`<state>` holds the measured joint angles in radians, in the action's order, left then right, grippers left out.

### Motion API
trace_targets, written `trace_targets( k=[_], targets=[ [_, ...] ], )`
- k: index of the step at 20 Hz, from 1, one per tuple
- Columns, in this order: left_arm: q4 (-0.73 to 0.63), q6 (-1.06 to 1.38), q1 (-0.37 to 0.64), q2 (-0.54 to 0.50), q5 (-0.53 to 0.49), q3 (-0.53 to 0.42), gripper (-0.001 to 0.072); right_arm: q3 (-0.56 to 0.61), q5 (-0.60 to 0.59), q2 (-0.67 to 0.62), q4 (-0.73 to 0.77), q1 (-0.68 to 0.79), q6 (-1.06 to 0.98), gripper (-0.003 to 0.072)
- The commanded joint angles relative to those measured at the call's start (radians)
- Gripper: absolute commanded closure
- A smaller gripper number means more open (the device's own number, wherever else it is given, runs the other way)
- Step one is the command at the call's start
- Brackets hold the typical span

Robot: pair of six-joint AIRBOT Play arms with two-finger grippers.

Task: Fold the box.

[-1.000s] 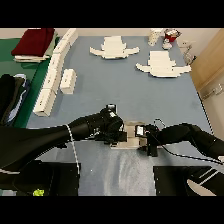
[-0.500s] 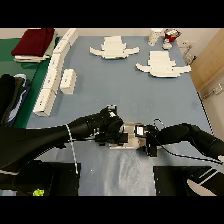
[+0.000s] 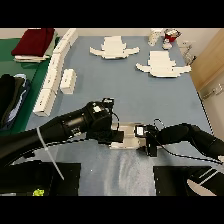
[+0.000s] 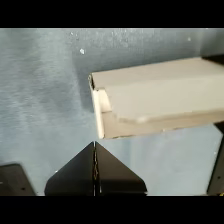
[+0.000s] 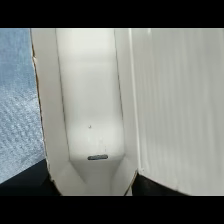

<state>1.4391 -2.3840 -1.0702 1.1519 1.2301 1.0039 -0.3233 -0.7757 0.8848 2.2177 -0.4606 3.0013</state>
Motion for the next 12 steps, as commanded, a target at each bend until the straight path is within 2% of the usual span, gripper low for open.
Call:
trace_targets(
  k=[1, 9, 12],
  targets=[
    [0.006, 0.134, 0.0, -0.068, 0.065, 0.002, 0.0695, 0.0, 0.0, -0.001, 0.0, 0.0, 0.0, 0.0228],
    [0.098, 0.519, 0.008, -0.077, 0.063, -0.016, 0.0695, 0.0, 0.0, -0.001, 0.0, 0.0, 0.0, 0.0228],
    [0.127, 0.739, 0.123, -0.153, 0.045, -0.103, 0.0696, 0.0, 0.0, -0.001, 0.0, 0.0, 0.0, 0.0228]
  ],
)
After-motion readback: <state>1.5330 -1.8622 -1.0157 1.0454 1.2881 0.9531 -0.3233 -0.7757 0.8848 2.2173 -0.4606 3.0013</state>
